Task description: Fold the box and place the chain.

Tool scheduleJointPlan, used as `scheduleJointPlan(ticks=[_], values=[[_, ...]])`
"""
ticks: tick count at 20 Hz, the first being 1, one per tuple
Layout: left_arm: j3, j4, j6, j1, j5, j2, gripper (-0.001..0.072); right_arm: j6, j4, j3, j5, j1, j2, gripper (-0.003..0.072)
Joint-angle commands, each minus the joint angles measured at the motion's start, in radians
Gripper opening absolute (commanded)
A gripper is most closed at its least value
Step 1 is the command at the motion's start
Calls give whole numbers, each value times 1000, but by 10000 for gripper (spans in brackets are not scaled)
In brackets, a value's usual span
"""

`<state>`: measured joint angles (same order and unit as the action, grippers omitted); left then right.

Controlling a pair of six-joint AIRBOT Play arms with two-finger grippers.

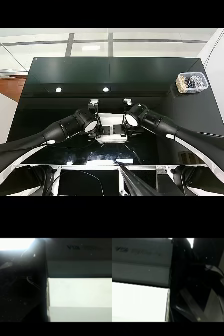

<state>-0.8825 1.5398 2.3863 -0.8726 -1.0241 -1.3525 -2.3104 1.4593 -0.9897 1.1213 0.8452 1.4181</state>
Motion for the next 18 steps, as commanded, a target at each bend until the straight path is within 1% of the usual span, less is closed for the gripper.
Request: scheduleJointPlan(ticks=[1, 4, 5, 7, 8, 11, 16, 17, 18], values=[[0, 0, 0, 0, -2, 0, 30, -20, 1, -2, 0, 1, 13, 188], [0, 0, 0, 0, -1, 0, 31, -21, 0, -2, -4, 6, 24, 188], [0, 0, 0, 0, -1, 0, 30, -20, 1, -2, -7, 5, 25, 140], [0, 0, 0, 0, -1, 0, 31, -20, 6, -2, -7, 5, 25, 118], [0, 0, 0, 0, -1, 0, 30, -20, 6, -2, -8, 5, 25, 49], [0, -1, 0, 0, -2, 0, 30, -20, -3, -2, -27, 5, 25, 46], [0, -3, 0, 0, -2, 0, 30, -19, -3, -2, -20, 5, 25, 56], [0, -3, 0, 0, -2, 0, 31, -19, -2, -2, -12, 5, 24, 133], [0, -3, 0, 0, -2, 0, 30, -19, 0, -2, -3, 5, 24, 160]])
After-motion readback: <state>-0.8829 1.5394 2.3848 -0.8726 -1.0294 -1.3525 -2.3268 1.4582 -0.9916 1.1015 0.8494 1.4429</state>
